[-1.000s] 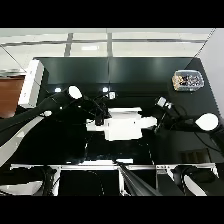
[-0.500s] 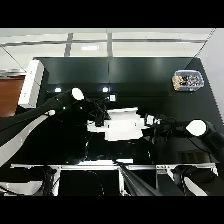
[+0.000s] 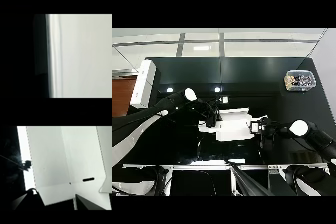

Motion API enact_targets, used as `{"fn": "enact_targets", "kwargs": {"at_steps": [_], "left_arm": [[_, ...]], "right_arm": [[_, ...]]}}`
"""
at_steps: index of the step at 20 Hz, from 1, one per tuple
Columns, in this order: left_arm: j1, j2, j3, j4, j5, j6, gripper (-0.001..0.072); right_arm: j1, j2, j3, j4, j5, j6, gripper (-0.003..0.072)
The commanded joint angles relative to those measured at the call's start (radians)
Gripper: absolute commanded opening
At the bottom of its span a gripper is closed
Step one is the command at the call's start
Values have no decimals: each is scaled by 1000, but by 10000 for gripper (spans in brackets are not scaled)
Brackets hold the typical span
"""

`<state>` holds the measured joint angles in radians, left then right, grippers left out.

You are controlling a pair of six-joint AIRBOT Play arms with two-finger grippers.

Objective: Fold the box and place the chain.

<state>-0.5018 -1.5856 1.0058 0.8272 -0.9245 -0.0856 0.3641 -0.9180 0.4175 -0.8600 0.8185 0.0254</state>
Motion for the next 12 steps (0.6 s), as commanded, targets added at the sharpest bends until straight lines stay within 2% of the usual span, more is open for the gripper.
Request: {"fn": "enact_targets", "kwargs": {"at_steps": [1,6,12], "left_arm": [[0,0,1,-2,-3,0,26],[0,2,12,-2,-19,0,25],[0,2,36,-1,-52,0,26]], "right_arm": [[31,-31,0,16,-45,-8,691],[31,-42,3,100,-61,-85,690],[30,-42,26,101,-132,-87,690]]}}
